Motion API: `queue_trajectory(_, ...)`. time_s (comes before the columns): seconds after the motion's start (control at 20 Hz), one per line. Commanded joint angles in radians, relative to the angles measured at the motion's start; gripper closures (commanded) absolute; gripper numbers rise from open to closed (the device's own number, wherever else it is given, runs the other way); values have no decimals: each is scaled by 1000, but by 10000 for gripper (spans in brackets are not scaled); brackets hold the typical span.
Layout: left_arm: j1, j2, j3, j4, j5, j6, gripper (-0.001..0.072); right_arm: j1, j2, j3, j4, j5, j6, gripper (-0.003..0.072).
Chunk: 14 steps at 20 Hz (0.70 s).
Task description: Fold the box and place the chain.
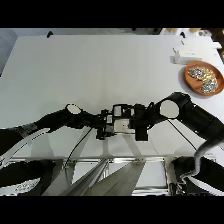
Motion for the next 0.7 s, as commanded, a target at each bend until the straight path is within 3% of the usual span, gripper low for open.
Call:
queue_trajectory(0.0, 0, 1, 1, 0, 1, 0, 501, -20, 2, -48, 3, -16, 9, 673)
queue_trajectory(0.65, 0, 1, 1, 0, 1, 0, 501, -20, -14, -74, 16, -38, 9, 672)
